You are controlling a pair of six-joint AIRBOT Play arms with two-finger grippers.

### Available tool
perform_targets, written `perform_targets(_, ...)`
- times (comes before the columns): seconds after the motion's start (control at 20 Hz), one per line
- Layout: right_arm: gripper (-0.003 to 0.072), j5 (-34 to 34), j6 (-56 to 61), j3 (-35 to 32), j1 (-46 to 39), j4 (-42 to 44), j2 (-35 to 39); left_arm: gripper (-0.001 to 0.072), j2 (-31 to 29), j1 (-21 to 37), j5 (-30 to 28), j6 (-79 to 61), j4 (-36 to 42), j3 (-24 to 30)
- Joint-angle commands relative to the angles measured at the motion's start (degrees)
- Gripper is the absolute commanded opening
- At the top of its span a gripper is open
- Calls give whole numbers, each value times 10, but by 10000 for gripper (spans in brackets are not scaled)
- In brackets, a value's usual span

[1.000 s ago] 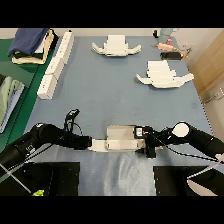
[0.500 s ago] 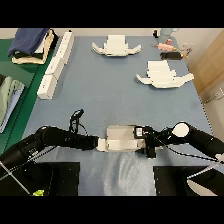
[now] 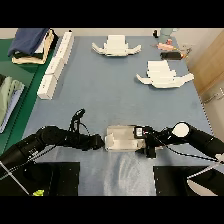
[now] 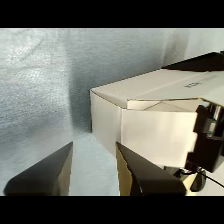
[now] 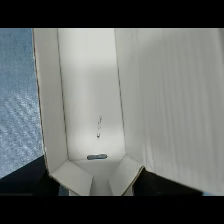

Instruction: Fold the box.

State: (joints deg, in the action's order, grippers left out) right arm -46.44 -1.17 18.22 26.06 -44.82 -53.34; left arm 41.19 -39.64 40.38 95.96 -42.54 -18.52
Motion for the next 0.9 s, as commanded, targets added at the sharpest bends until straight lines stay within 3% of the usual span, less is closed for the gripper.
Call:
perform_targets(0.0, 545, 0, 0, 0, 0, 0, 0, 408, 0, 0, -3, -11, 28, 0)
perform_targets(0.5, 545, 0, 0, 0, 0, 0, 0, 408, 0, 0, -4, -51, 83, 0)
perform_targets(0.85, 545, 0, 0, 0, 0, 0, 0, 408, 21, -1, -36, -50, 85, 0)
